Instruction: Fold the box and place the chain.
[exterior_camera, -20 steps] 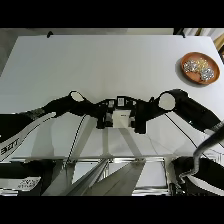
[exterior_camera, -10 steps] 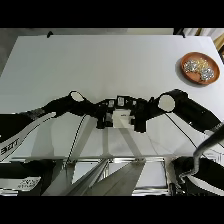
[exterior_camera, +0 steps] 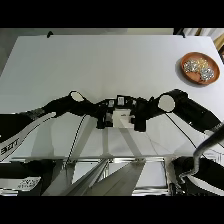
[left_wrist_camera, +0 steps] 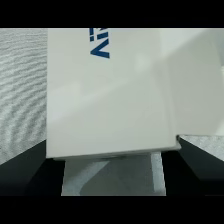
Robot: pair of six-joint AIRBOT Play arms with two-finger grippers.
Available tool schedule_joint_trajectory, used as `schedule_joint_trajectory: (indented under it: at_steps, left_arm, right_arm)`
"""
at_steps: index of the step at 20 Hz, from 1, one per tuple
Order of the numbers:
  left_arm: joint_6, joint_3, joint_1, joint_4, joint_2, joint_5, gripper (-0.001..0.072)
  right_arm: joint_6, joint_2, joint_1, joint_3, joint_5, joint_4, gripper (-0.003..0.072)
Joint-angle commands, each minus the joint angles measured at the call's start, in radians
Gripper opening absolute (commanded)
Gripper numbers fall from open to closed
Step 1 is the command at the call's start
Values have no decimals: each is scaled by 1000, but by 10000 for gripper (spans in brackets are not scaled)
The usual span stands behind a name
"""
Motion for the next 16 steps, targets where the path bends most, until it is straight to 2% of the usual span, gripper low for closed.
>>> schedule_joint_trajectory:
  at_steps: [1,2,8,11,13,15,16]
  left_arm:
    - [1,0,0,1,0,0,208]
    - [1,0,0,1,0,0,208]
    - [1,0,0,1,0,0,208]
    - [1,0,0,1,0,0,208]
    - [1,0,0,1,0,0,208]
    - [1,0,0,1,0,0,208]
    - [1,0,0,1,0,0,208]
  right_arm:
    - [7,1,1,0,-18,0,268]
    - [8,2,1,0,-24,0,243]
    - [8,11,1,0,-43,-1,228]
    - [-4,11,1,0,32,62,234]
    - [-15,11,1,-1,99,75,271]
    - [-16,11,1,-13,88,64,282]
    - [-16,11,1,-26,60,63,355]
